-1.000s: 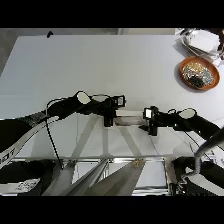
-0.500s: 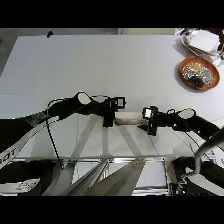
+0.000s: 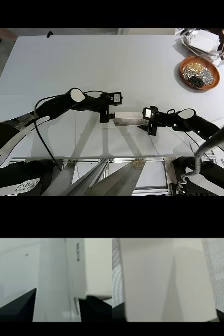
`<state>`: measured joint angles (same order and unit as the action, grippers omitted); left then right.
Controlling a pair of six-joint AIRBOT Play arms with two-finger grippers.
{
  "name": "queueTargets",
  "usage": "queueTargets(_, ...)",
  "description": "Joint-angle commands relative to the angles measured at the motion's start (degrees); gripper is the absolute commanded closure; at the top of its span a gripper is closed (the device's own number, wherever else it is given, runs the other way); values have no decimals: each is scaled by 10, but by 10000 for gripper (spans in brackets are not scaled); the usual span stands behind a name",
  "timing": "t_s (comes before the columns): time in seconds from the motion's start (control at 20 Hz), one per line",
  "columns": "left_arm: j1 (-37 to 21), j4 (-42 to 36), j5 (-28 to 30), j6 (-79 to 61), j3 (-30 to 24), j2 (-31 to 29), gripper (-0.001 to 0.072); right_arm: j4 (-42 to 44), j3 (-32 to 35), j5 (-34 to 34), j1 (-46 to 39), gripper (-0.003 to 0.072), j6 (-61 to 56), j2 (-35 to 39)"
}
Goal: Fold the box and place the chain.
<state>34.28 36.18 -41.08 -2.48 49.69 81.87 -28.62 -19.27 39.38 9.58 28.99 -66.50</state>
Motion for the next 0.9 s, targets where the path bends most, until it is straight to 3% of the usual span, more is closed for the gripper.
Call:
queueTargets(0.0,-42,88,0,86,0,-41,136,0,0,3,0,286,0,1)
queueTargets(0.15,-80,112,-19,138,0,-89,149,0,0,3,0,286,0,1)
queueTargets(0.2,-84,112,-35,151,0,-107,282,0,0,3,0,286,0,1)
queueTargets(0.25,-85,112,-63,158,0,-126,545,0,0,3,0,286,0,1)
queueTargets(0.3,-83,110,-96,158,0,-140,681,0,0,3,0,286,0,1)
queueTargets(0.45,-51,110,-196,176,0,-158,709,0,0,3,0,286,0,1)
queueTargets(0.5,-35,110,-203,200,0,-157,709,0,0,3,0,286,0,1)
queueTargets(0.85,93,110,-152,235,0,-129,709,0,0,3,0,286,0,1)
